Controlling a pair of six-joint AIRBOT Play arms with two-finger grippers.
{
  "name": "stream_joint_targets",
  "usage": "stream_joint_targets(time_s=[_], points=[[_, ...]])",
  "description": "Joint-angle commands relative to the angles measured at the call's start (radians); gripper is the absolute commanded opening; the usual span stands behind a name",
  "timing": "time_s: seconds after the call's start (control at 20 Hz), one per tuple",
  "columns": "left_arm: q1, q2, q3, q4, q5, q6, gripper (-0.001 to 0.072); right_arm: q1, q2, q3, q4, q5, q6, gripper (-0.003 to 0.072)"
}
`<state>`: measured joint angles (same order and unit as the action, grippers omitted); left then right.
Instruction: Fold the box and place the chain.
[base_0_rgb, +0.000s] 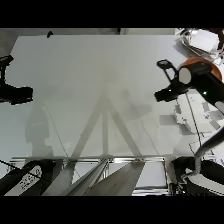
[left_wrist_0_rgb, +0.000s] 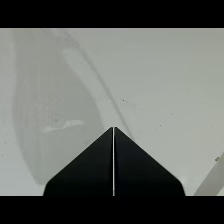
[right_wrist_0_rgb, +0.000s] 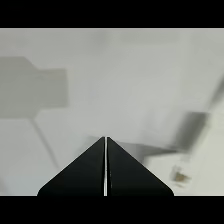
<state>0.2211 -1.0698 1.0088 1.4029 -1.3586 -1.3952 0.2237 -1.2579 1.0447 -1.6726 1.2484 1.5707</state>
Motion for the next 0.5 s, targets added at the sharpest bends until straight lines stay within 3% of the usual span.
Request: stream_joint_targets(time_s=[0.0, 0.05, 0.15, 0.45], points=[[0.001, 0.001, 0.0, 0.0, 0.0, 0.0, 0.0011, -0.202, -0.001, 0.021, -0.269, 0.111, 0.005, 0.0019], [0.001, 0.001, 0.0, 0.0, 0.0, 0.0, 0.0011, -0.275, -0.002, 0.021, -0.3, 0.127, -0.034, 0.0032], [0.001, 0.001, 0.0, 0.0, 0.0, 0.0, 0.0011, -0.423, -0.002, 0.021, -0.307, 0.129, -0.112, 0.0423], [0.001, 0.001, 0.0, 0.0, 0.0, 0.0, 0.0011, -0.658, -0.021, 0.021, -0.374, 0.008, -0.233, 0.044]])
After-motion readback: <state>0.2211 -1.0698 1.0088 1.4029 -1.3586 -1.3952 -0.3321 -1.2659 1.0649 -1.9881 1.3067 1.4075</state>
